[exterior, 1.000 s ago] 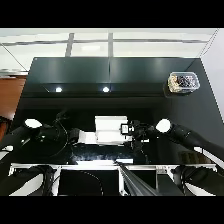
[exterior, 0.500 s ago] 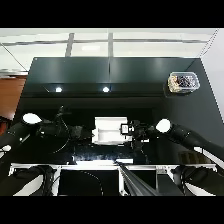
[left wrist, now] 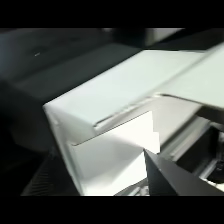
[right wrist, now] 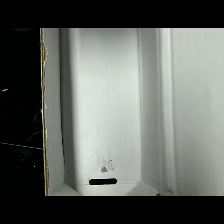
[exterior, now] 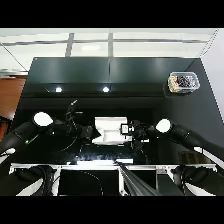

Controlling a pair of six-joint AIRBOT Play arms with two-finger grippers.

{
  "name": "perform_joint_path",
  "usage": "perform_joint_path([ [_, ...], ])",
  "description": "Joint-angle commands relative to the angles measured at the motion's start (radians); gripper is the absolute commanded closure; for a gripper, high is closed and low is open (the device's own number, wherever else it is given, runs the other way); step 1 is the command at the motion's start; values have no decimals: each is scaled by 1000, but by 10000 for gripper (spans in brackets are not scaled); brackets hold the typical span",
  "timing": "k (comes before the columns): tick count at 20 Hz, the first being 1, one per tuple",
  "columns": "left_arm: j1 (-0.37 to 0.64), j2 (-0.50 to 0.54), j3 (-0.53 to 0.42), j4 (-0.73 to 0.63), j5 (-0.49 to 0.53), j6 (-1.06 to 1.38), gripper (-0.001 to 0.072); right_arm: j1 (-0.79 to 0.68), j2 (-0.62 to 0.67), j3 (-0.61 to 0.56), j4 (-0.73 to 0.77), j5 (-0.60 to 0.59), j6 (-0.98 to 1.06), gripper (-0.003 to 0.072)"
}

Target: Fold the box and place the chain.

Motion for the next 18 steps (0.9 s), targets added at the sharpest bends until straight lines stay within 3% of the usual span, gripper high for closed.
perform_joint_path([
  [1,-74,1,10,183,73,-216,94,0,0,0,0,0,0,270],
  [8,-162,1,31,210,175,-317,94,0,0,0,0,0,0,270],
  [11,-163,0,34,232,172,-360,94,0,0,0,0,0,0,270],
  [14,-207,-10,80,377,118,-492,94,0,0,0,0,0,0,270],
  [18,-337,-66,193,668,41,-818,94,0,0,0,0,-1,0,270],
])
